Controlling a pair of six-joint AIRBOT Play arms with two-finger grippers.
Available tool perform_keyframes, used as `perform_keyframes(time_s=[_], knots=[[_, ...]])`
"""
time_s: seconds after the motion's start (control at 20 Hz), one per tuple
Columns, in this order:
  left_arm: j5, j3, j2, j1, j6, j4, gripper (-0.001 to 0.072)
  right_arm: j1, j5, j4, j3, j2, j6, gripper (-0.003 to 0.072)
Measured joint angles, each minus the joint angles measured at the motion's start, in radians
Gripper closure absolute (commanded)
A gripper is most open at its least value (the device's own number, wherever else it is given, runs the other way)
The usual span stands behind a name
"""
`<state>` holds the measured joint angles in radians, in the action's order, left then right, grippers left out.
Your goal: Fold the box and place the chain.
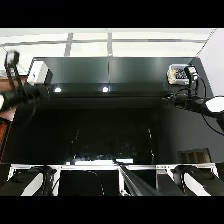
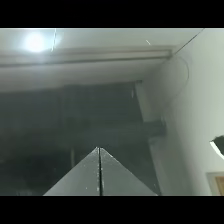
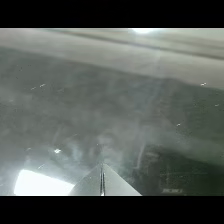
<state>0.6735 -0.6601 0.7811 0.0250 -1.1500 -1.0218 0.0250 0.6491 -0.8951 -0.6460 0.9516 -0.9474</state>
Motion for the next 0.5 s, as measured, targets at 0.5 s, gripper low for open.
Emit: perform_keyframes(time_s=[0.5], knots=[[-0.062, 0.179, -0.216, -0.032, 0.023, 0.002, 0.0684, -0.007, -0.073, -0.021, 0.024, 0.000, -0.003, 0.0675]])
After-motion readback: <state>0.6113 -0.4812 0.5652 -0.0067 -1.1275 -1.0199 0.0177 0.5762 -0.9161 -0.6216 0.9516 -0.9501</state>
